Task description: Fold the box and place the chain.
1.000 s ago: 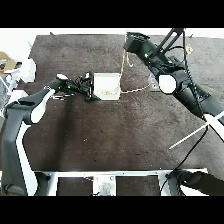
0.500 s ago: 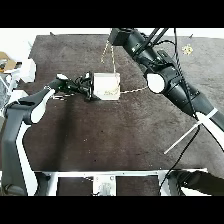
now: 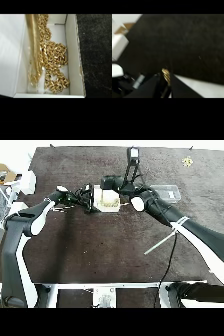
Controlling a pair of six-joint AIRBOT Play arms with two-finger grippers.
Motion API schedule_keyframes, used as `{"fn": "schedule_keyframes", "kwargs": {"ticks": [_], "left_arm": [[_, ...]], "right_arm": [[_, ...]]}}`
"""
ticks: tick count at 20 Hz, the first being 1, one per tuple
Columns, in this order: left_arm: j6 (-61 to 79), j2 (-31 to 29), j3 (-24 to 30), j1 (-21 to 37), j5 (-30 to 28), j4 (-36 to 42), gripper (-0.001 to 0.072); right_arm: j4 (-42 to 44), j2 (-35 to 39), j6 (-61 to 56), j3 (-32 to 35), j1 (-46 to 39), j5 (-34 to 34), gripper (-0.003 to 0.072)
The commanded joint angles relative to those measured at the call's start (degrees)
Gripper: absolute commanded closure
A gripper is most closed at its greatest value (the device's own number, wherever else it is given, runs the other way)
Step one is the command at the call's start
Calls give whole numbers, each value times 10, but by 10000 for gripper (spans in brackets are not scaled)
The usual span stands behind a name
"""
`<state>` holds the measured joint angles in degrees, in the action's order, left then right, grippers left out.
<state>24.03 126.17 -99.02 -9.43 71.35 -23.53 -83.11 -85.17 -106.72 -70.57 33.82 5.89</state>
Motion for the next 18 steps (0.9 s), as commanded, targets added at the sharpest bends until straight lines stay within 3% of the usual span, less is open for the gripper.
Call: {"fn": "schedule_keyframes", "kwargs": {"ticks": [1, 8, 13, 16, 18], "left_arm": [[0, 0, 0, 0, 0, 0, 352], [0, 0, 0, 0, 0, 0, 352], [0, 0, 0, 0, 0, 0, 351], [0, 0, 0, 0, 0, 0, 352], [0, 0, 0, 0, 0, 0, 352]], "right_arm": [[-2, -36, -4, 8, -20, 49, 490], [10, -13, 117, 8, -150, 211, 489], [288, -86, 438, -26, -228, 308, 476], [337, -159, 533, -96, -240, 389, 441], [337, -201, 574, -146, -240, 439, 348]]}}
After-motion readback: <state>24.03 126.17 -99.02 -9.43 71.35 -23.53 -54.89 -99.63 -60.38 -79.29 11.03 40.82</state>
